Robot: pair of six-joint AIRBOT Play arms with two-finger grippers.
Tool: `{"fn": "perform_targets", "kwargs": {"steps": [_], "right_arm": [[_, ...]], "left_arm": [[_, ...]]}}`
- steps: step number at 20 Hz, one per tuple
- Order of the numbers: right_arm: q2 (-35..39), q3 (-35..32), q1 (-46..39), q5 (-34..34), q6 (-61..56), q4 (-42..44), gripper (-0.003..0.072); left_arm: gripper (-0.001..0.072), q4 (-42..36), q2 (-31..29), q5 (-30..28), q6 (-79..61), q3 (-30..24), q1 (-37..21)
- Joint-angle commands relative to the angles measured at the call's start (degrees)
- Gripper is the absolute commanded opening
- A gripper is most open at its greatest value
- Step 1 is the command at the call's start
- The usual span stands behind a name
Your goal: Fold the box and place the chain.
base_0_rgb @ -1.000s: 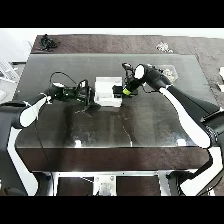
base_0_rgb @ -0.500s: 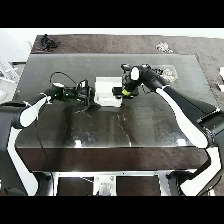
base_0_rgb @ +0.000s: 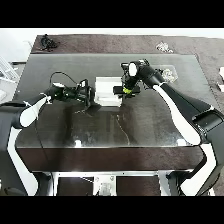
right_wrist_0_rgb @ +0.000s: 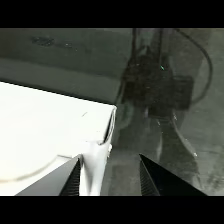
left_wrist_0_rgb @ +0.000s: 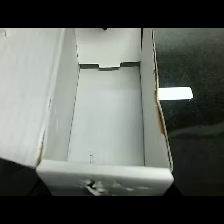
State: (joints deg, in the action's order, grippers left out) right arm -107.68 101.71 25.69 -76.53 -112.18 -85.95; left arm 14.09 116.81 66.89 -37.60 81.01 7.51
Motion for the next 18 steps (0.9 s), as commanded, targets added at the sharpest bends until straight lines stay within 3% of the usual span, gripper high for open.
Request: {"fn": "perform_targets", "kwargs": {"steps": [1, 4, 14, 18], "right_arm": [[-1.75, 3.28, 0.44, -5.70, -0.15, -1.75, 0.0400], [-3.50, 5.03, 1.09, -8.70, -0.15, -1.75, 0.0401], [-7.41, 7.10, 3.21, -8.66, -0.35, -2.93, 0.0397], [-7.41, 7.93, 3.28, -8.61, -0.37, -4.28, 0.0319]], "left_arm": [[0.0462, 0.02, -0.04, -0.02, 0.07, 0.00, -0.07], [0.0462, 0.02, -0.04, -0.02, 0.04, 0.00, -0.07], [0.0462, 0.02, -0.04, -0.07, 0.04, 0.00, -0.09], [0.0462, 0.02, -0.04, -0.07, 0.04, 0.00, -0.09]]}}
